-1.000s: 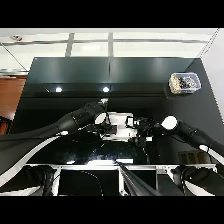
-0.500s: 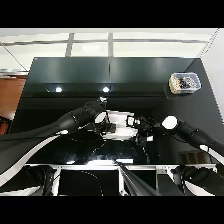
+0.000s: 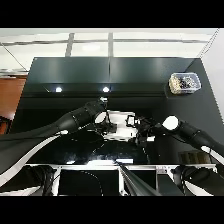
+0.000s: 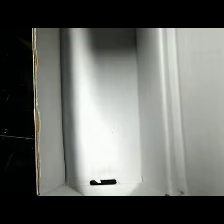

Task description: Fold the box and place the chain.

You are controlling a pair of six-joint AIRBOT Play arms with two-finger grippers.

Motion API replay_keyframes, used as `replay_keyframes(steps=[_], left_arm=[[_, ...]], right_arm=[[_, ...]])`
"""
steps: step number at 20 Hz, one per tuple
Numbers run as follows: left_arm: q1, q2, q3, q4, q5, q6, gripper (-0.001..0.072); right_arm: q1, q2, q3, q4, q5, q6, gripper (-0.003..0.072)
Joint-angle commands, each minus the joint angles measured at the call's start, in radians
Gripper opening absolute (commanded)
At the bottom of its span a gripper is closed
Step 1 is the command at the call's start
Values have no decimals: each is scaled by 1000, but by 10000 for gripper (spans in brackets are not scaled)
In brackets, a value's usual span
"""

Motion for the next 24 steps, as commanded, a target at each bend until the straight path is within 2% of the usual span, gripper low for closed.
replay_keyframes(steps=[1, 3, 6, 10, 15, 16, 17, 18, 19, 20, 24], left_arm=[[1, 1, 1, 7, -27, 0, 25], [0, 1, 1, 5, -27, -1, 25], [0, 1, 1, 3, -26, -1, 26], [0, 1, 1, 0, -26, -1, 27], [0, 1, 1, -1, -26, -1, 26], [0, 1, 1, -1, -26, -2, 26], [0, 1, 1, -1, -26, -2, 27], [0, 1, 1, -1, -26, -2, 26], [0, 1, 1, -1, -26, -2, 26], [0, 1, 1, -1, -26, -2, 27], [0, 1, 1, -1, -26, -2, 27]], right_arm=[[-2, 86, 1, -132, 56, 125, 644], [-16, 142, 1, -217, 92, 204, 643], [-34, 165, 1, -233, 114, 203, 634], [-32, 161, 0, -233, 98, 74, 634], [-22, 123, 0, -156, 99, 60, 633], [-7, 119, 0, -152, 97, 60, 595], [9, 118, 0, -151, 95, 61, 433], [22, 116, 0, -148, 92, 61, 397], [32, 113, 0, -148, 83, 68, 162], [36, 109, 0, -144, 78, 77, 125], [56, 74, 0, -32, 10, 94, 127]])
